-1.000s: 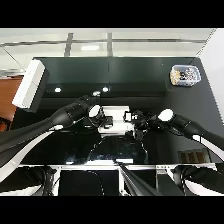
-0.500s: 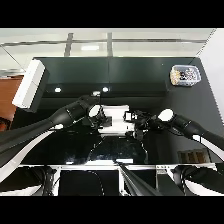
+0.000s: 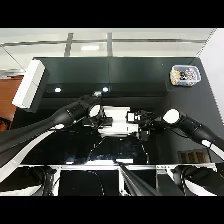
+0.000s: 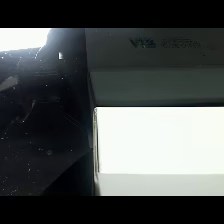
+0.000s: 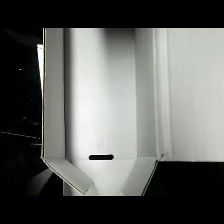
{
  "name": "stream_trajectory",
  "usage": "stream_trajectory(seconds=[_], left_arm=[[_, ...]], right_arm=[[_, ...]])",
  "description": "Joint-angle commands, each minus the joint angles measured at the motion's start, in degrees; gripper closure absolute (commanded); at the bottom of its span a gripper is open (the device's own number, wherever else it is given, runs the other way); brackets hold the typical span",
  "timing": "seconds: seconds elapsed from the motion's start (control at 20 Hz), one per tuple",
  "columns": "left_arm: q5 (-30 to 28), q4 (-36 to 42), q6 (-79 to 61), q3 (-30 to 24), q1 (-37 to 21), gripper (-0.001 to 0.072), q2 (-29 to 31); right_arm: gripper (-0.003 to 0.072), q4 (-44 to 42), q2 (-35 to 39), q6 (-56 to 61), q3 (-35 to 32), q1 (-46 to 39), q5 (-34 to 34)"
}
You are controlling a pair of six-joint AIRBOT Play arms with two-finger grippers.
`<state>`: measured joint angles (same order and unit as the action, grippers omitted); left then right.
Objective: Fold the box and place the chain.
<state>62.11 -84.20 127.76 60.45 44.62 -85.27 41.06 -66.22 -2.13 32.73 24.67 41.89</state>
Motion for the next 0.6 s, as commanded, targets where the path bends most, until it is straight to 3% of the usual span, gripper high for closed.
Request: stream_trajectory(seconds=[0.0, 0.05, 0.1, 0.15, 0.4, 0.55], left_arm=[[0.0, 0.0, -0.3, 0.1, 0.0, 0.0686, 0.0], [-0.1, 0.2, -0.3, 0.1, 0.0, 0.0685, 0.0], [-0.2, 0.3, -0.3, 0.1, 0.0, 0.0685, 0.0], [-0.3, 0.3, -0.3, 0.1, 0.0, 0.0685, 0.0], [-0.5, 0.7, -0.3, 0.1, 0.0, 0.0685, 0.0], [-0.7, 0.7, -0.3, 0.1, 0.0, 0.0685, 0.0]], right_arm=[[0.0186, 1.6, 1.4, 1.3, 0.1, 0.0, 0.6], [0.0198, 1.6, 1.4, 1.3, 0.1, 0.0, 0.9], [0.0302, 1.6, 1.4, 1.3, 0.1, 0.0, 1.4], [0.0490, 1.6, 1.4, 1.3, 0.1, 0.0, 2.3], [0.0496, 0.6, 1.2, 5.2, 0.0, 0.0, 3.0], [0.0495, -7.8, -0.5, 5.3, 0.0, 0.9, 2.2]])
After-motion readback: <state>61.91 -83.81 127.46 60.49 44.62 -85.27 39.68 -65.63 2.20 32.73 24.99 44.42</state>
